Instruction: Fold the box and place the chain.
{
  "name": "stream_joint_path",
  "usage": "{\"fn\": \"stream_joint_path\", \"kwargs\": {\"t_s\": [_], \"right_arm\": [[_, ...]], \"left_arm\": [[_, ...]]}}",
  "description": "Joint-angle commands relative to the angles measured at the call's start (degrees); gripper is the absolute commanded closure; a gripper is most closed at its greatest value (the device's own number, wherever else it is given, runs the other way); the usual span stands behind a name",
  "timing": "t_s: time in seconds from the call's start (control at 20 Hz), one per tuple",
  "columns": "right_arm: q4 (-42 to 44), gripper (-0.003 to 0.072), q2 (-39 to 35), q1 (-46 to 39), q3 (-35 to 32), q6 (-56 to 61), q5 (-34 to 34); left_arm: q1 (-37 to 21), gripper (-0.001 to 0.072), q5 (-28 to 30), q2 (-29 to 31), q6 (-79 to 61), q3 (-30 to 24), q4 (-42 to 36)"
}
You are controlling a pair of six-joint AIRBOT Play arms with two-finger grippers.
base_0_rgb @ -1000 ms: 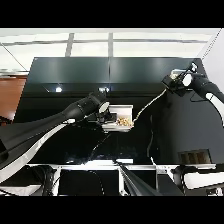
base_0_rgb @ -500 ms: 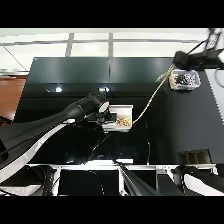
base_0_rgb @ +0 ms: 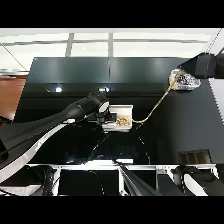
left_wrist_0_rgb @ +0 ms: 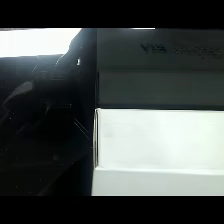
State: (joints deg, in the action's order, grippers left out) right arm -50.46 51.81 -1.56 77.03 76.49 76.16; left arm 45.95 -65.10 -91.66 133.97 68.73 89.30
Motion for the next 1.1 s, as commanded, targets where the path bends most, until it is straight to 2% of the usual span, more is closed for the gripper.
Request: {"fn": "stream_joint_path", "kwargs": {"t_s": [0.0, 0.15, 0.5, 0.85, 0.95, 1.05], "right_arm": [[7.45, 0.0671, -0.96, 0.02, -0.09, -3.26, 8.94], [11.41, 0.0672, -0.90, 0.26, -1.84, -4.61, 11.17], [15.06, 0.0671, 3.32, 9.29, -9.68, -7.10, 5.60], [13.27, 0.0671, 12.98, 17.03, -15.06, -7.98, 0.48], [8.35, 0.0671, 15.21, 18.71, -16.65, -7.96, -3.43], [7.26, 0.0670, 16.96, 20.00, -18.05, -7.96, -7.69]], "left_arm": [[-0.02, 0.0679, 0.09, 0.00, 0.00, 0.02, -0.02], [-0.02, 0.0679, 0.09, 0.00, 0.00, 0.02, -0.02], [-0.02, 0.0679, 0.04, 0.00, -0.02, 0.00, -0.02], [-0.02, 0.0678, 0.09, 0.00, 0.00, 0.02, -0.02], [-0.02, 0.0679, 0.09, 0.00, -0.02, 0.00, -0.02], [-0.02, 0.0679, 0.09, 0.00, -0.02, 0.00, -0.02]]}}
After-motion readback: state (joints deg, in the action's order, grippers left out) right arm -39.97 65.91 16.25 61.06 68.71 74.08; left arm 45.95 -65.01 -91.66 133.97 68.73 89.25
